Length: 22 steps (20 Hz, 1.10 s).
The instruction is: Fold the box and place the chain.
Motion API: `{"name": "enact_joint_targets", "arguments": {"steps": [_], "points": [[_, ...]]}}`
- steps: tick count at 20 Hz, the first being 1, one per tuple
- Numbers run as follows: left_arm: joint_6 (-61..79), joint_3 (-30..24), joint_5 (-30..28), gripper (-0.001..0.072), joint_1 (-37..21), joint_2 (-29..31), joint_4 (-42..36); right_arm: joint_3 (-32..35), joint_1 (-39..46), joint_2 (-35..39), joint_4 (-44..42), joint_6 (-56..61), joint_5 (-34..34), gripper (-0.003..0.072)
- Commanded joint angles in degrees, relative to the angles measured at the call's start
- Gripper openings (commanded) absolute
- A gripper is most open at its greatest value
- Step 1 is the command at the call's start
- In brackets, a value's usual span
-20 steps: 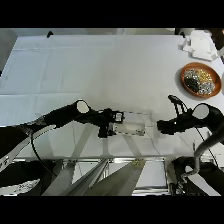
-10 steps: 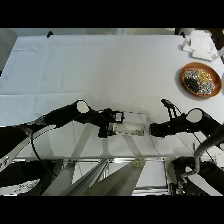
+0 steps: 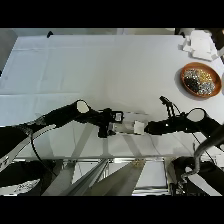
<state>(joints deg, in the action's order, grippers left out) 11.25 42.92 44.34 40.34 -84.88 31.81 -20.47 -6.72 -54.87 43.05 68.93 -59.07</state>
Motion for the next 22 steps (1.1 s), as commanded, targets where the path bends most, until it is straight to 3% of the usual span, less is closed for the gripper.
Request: {"name": "enact_joint_targets", "arguments": {"steps": [1,8,10,17,22], "points": [[0.09,0.07,0.07,0.0334,0.02,0.02,-0.04,-1.4,-0.07,3.08,0.7,0.26,-0.35,0.013],[0.09,0.07,0.07,0.0334,0.02,0.02,-0.04,-3.65,-0.07,7.15,7.06,4.63,-5.77,0.013],[0.09,0.07,0.07,0.0334,0.02,0.02,-0.04,-3.65,-0.07,7.15,8.61,5.42,-6.67,0.0172],[0.09,0.07,0.07,0.0334,0.02,0.02,-0.04,-4.07,-0.07,7.15,8.96,6.12,-10.49,0.0245],[0.09,0.07,0.04,0.0334,0.02,0.02,-0.04,-7.17,-0.07,7.26,8.7,7.65,-12.55,0.0245]]}}
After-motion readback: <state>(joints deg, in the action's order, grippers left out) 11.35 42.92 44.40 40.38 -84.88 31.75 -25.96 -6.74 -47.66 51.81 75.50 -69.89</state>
